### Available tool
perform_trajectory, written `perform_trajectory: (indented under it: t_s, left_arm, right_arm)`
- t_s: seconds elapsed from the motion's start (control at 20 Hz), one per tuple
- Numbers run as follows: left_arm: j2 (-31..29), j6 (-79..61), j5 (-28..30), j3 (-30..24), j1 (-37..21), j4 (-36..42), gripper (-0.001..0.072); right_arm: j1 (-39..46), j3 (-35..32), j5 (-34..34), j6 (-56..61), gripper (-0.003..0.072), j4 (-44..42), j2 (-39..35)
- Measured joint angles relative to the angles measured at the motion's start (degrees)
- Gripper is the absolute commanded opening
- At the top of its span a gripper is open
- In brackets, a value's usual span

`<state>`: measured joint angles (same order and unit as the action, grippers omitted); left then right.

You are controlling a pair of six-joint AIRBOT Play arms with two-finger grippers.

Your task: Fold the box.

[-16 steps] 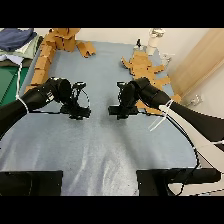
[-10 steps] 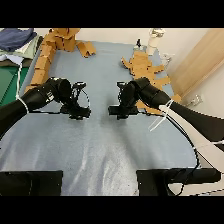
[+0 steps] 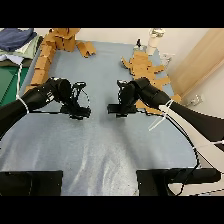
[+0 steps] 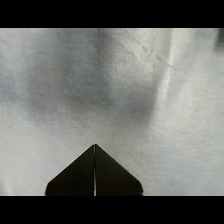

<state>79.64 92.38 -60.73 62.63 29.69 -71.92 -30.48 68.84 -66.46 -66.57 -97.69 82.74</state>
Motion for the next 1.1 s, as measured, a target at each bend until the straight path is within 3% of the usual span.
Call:
perform_trajectory:
  t_s: [0.25, 0.35, 0.4, 0.5, 0.55, 0.7, 0.9, 1.1]
  left_arm:
    - [0.00, 0.04, 2.58, 0.00, 0.00, 0.07, 0.0014]
    - [0.00, 0.07, 3.08, 0.00, 0.00, 0.07, 0.0014]
    - [0.00, 0.07, 3.17, 0.00, 0.00, 0.07, 0.0015]
    - [0.00, 0.11, 3.37, 0.00, 0.00, 0.07, 0.0015]
    - [0.00, 0.13, 3.41, 0.00, 0.00, 0.09, 0.0015]
    - [0.00, 0.20, 3.63, 0.00, 0.00, 0.13, 0.0013]
    - [0.00, 0.24, 3.74, 0.00, 0.00, 0.15, 0.0014]
    - [0.00, 0.26, 3.78, 0.00, 0.00, 0.35, 0.0014]
  right_arm:
    - [2.75, 1.46, 2.91, 0.52, 0.0008, 3.93, 0.04]
    - [7.50, 3.63, 1.38, 0.70, 0.0303, 9.66, 0.04]
    - [11.06, 4.94, 0.28, 0.68, 0.0374, 12.63, 0.04]
    - [19.32, 7.26, -1.31, -0.72, 0.0387, 16.37, 0.04]
    - [24.06, 8.11, -1.66, -2.36, 0.0432, 17.33, 0.04]
    - [38.14, 9.49, 0.76, -9.88, 0.0433, 16.41, 0.81]
    - [53.90, 12.02, 6.73, -24.63, 0.0433, 6.64, 5.55]
    - [61.40, 17.25, 8.09, -37.57, 0.0433, -4.02, 12.76]
